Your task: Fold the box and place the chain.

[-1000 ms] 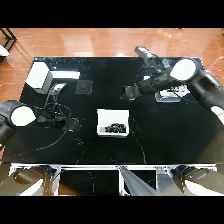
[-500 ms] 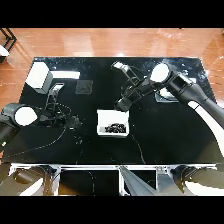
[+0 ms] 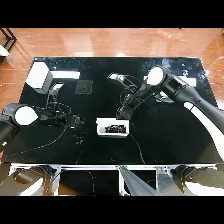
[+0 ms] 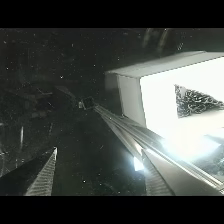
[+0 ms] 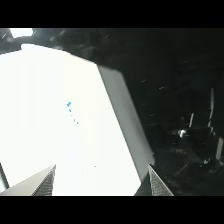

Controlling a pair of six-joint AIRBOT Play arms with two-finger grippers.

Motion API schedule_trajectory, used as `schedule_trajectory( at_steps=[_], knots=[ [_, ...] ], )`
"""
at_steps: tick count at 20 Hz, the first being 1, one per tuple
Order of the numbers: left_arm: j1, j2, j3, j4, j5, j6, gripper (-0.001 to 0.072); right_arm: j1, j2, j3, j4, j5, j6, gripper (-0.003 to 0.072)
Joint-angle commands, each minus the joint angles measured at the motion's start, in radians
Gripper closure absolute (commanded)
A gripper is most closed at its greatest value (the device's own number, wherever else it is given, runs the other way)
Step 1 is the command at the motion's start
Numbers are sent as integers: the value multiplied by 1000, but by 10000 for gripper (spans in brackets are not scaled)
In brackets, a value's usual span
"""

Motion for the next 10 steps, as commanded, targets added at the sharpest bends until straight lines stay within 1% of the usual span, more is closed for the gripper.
schedule_trajectory(
  at_steps=[1, 7, 10],
  knots=[
    [1, 0, 0, -3, 2, 0, 78, 23, -2, -9, 1, 47, -40, -17],
    [1, 0, 0, -10, 2, 0, 78, 90, -2, -9, -8, 36, -48, -18],
    [1, 0, 0, -10, 2, 0, 78, 95, -2, -9, -63, 32, -47, -18]
  ],
)
